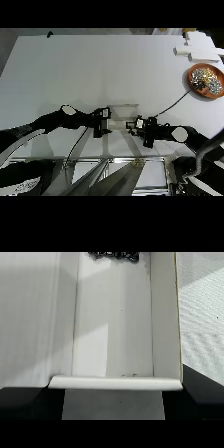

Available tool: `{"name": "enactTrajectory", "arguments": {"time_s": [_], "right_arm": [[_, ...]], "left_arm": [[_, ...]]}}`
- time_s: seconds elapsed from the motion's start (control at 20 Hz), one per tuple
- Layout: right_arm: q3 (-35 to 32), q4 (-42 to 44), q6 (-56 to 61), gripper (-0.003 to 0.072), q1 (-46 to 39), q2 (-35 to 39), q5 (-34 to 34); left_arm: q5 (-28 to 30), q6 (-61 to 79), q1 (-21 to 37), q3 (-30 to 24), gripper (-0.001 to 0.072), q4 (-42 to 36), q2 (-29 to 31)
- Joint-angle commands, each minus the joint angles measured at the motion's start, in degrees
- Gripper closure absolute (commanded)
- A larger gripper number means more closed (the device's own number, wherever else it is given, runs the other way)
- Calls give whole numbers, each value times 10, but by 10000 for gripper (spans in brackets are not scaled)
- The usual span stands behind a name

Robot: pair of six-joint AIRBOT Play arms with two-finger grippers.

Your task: Fold the box and place the chain.

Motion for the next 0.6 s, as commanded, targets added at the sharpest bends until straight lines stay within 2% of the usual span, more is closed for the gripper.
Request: {"name": "enactTrajectory", "arguments": {"time_s": [0.0,0.05,0.2,0.35,0.55], "right_arm": [[-3,-20,4,636,1,0,0],[-3,-23,4,669,1,1,4],[-3,-60,10,670,1,24,16],[-3,-124,77,670,1,59,19],[-3,-167,90,670,1,87,61]], "left_arm": [[0,0,0,0,573,0,0],[0,0,0,0,573,0,0],[0,0,0,0,573,0,0],[0,0,0,0,573,0,0],[0,0,0,0,573,0,0]]}}
